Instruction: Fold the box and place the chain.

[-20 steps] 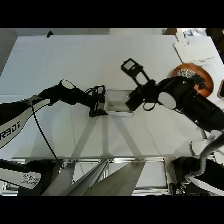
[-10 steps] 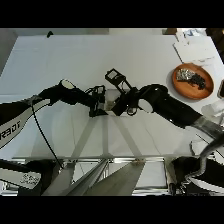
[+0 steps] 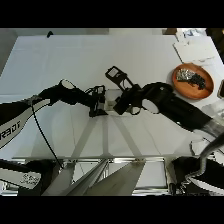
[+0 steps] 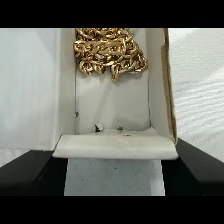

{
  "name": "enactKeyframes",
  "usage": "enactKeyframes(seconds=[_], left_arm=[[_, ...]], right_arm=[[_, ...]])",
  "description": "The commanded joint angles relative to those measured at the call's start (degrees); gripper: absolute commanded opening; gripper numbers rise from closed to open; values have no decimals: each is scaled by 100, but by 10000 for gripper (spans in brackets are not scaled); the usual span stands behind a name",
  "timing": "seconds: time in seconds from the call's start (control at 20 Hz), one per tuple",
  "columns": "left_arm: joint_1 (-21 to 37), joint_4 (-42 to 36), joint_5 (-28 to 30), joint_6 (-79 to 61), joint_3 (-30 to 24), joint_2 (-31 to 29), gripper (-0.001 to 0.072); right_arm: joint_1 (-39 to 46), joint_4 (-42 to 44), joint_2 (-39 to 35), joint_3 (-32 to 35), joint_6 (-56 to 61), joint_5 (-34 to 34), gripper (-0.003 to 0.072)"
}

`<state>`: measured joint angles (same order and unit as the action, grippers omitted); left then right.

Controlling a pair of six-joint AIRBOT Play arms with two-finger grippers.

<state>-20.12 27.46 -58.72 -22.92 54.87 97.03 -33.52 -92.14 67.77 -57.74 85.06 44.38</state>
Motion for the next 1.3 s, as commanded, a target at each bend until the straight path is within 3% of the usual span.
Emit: enactKeyframes(seconds=[0.0,0.25,0.45,0.55,0.6,0.65,0.7,0.95,1.25], left_arm=[[2,2,0,0,2,2,257],[2,2,0,0,2,2,257],[2,2,0,0,2,2,257],[2,2,2,0,2,2,257],[2,2,2,0,2,2,257],[2,2,0,0,2,2,257],[2,2,0,0,2,2,257],[2,2,2,0,2,2,257],[2,2,0,0,2,2,257]], right_arm=[[-2,-835,-686,-4,-9,575,275],[737,-1001,-1060,4,-262,1211,276],[1799,122,-807,7,-2553,1246,329],[2153,415,-487,7,-3147,1263,348],[2293,487,-273,7,-3410,1268,372],[2385,527,-57,7,-3718,1266,509],[2446,546,197,7,-4107,1266,562],[2472,979,1246,7,-5495,979,562],[2472,1805,1847,7,-6627,356,581]])
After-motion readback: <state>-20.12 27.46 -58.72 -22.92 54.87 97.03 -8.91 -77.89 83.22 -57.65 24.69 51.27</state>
